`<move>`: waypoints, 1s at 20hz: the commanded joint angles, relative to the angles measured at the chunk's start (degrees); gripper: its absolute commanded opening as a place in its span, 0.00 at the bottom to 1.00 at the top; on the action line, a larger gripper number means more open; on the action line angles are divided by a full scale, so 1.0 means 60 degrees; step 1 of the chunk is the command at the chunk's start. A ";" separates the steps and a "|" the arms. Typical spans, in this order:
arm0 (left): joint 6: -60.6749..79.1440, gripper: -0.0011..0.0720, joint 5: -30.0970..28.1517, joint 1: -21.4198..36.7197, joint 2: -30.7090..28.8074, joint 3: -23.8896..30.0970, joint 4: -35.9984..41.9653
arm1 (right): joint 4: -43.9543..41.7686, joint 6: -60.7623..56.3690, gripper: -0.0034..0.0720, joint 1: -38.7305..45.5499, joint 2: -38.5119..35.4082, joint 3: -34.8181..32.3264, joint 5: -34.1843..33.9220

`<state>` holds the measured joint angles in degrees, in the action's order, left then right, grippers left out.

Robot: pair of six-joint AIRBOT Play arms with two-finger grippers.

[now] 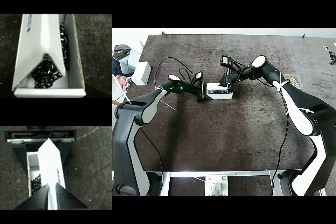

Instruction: Fold the box and place the chain.

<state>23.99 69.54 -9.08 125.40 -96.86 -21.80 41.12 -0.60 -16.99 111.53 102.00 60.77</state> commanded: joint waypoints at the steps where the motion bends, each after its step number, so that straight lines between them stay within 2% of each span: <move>1: 0.0004 0.41 0.0015 -0.0007 0.0004 -0.0007 -0.0011 | 0.0539 -0.0200 0.17 -0.0004 -0.0011 -0.0007 0.0310; 9: 0.0004 0.41 0.0015 -0.0007 0.0004 -0.0007 -0.0011 | 0.0998 -0.0554 0.17 -0.0146 0.0051 -0.0029 0.0412; 15: 0.0004 0.41 0.0015 -0.0007 0.0004 -0.0007 -0.0011 | 0.1209 -0.1031 0.17 -0.0280 0.0109 -0.0109 0.0889; 17: 0.0004 0.41 0.0015 -0.0007 0.0004 -0.0007 -0.0011 | 0.1257 -0.1053 0.21 -0.0270 0.0109 -0.0266 0.1078; 20: 0.0004 0.41 0.0015 -0.0007 0.0004 -0.0007 -0.0011 | 0.1053 -0.1049 0.21 -0.0164 0.0044 -0.0273 0.0965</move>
<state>24.14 69.91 -9.19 125.40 -96.86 -21.96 48.01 -6.42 -18.35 112.07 100.64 66.02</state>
